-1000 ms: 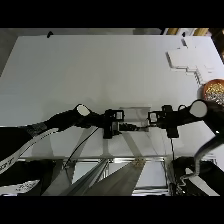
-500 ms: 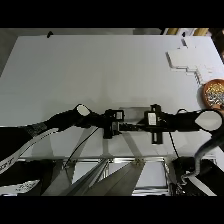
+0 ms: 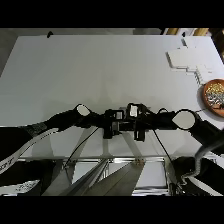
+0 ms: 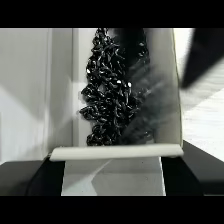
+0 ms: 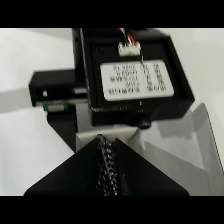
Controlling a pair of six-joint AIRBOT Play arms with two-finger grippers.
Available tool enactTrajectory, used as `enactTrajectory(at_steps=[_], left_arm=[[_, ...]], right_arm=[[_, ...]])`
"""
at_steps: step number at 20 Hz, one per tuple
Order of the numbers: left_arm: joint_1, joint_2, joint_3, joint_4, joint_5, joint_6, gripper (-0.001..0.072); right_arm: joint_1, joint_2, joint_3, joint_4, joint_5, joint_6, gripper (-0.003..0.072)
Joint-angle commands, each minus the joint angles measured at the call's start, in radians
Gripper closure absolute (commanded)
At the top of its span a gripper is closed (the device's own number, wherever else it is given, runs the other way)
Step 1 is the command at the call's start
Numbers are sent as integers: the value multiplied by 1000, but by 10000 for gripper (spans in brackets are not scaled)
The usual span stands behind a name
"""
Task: Fold the box and place the chain.
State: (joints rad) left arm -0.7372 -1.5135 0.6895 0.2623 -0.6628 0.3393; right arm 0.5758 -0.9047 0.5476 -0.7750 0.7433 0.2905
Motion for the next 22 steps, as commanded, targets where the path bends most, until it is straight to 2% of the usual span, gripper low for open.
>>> enactTrajectory(at_steps=[1, 7, 9, 12, 16, 18, 22], left_arm=[[0, 0, 0, 0, 0, 0, 456], [0, 0, 1, 0, 0, 0, 456], [0, 0, 1, 0, 0, 0, 456], [0, 0, 0, 0, 0, 0, 456], [0, 0, 0, 0, 0, 0, 456], [0, 0, 1, 0, 0, 0, 456], [0, 0, 0, 0, 0, 0, 456]], right_arm=[[-14, 19, 0, -200, 23, 159, 501], [-262, 210, 0, -262, 178, 141, 512], [-361, 232, 0, -296, 197, 28, 511], [-476, 198, -2, -328, 225, -146, 511], [-506, 69, -44, -381, 218, -171, 502], [-506, 17, -93, -370, 182, -230, 421], [-486, -31, -152, -364, 83, -321, 410]])
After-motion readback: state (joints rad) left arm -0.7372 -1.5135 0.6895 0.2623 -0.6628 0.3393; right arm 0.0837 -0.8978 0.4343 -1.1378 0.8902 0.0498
